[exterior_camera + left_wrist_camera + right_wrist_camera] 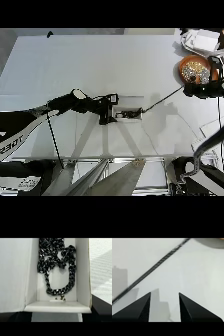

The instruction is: Fold the box and place the chain.

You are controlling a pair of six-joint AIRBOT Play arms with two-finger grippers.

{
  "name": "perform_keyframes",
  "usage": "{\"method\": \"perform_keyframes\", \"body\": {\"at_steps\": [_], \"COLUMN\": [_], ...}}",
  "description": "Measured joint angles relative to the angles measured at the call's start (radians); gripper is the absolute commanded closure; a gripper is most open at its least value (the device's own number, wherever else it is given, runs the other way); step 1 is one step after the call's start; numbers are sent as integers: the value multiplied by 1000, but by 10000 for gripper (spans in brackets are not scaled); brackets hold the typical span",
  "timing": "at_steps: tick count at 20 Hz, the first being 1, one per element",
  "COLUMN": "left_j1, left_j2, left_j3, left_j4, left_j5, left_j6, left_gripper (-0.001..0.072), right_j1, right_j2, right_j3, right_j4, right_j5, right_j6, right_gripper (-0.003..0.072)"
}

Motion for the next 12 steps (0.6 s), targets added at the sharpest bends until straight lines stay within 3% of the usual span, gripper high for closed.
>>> {"method": "perform_keyframes", "body": {"at_steps": [8, 12], "left_j1": [0, 0], "left_j2": [0, 0], "left_j3": [0, 0], "left_j4": [0, 0], "left_j5": [0, 0], "left_j6": [0, 0], "left_gripper": [380, 380], "right_j1": [-38, -35], "right_j2": [-217, -267], "right_j3": [0, 0], "right_j4": [-3, 19], "right_j5": [-296, -421], "right_j6": [60, 64], "right_gripper": [350, 394]}}
